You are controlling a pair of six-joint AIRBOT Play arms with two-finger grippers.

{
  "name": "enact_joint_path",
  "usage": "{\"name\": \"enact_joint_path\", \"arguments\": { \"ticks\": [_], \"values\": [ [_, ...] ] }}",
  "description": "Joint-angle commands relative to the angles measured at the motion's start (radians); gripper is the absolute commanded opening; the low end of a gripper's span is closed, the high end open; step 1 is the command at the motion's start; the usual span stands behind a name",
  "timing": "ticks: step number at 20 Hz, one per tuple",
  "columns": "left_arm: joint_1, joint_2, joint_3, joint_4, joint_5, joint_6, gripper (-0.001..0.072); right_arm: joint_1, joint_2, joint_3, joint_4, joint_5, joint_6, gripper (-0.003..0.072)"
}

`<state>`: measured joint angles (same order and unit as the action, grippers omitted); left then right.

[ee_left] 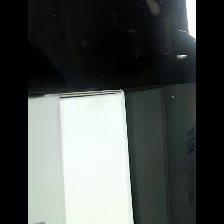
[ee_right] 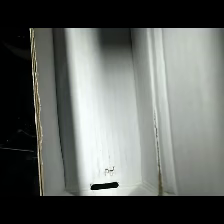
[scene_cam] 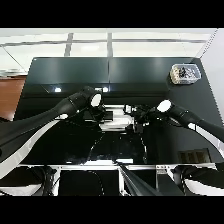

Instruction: Fold the box and place the chain.

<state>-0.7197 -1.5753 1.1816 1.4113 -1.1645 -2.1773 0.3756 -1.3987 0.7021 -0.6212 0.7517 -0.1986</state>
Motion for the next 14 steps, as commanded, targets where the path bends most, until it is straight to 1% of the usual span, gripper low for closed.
{"name": "enact_joint_path", "arguments": {
  "ticks": [1,2,3,5,6,7,8,9,10,14],
  "values": [
    [-0.001,-0.001,0.001,-0.022,0.004,-0.005,0.0229,0.0,0.0,0.001,0.0,0.0,0.0,0.02],
    [-0.001,-0.001,0.001,-0.027,0.005,-0.005,0.0423,0.0,0.0,0.001,0.0,0.0,0.0,0.02],
    [-0.001,-0.001,0.001,-0.026,0.004,-0.005,0.048,0.0,0.0,0.001,0.0,0.0,0.0,0.02],
    [-0.001,-0.001,0.001,-0.025,0.01,-0.005,0.048,0.0,0.0,0.001,0.0,0.0,0.0,0.02],
    [-0.001,-0.001,0.001,-0.024,0.013,-0.008,0.0449,0.0,0.0,0.001,0.0,0.0,0.0,0.02],
    [0.0,-0.001,0.001,-0.022,0.013,-0.013,0.0225,0.0,0.0,0.001,0.0,0.0,0.0,0.02],
    [0.0,-0.001,0.001,-0.016,0.016,-0.013,0.0106,0.0,0.0,0.001,0.0,0.0,0.0,0.02],
    [-0.001,-0.001,0.001,-0.01,0.019,-0.013,0.0035,0.0,0.0,0.001,0.0,0.0,0.0,0.02],
    [-0.001,-0.001,0.001,-0.009,0.019,-0.013,0.0025,0.0,0.0,0.001,0.0,0.0,0.0,0.02],
    [0.0,-0.001,0.001,-0.014,0.019,-0.011,0.0026,0.0,0.0,0.001,0.0,0.0,0.0,0.02]
  ]
}}
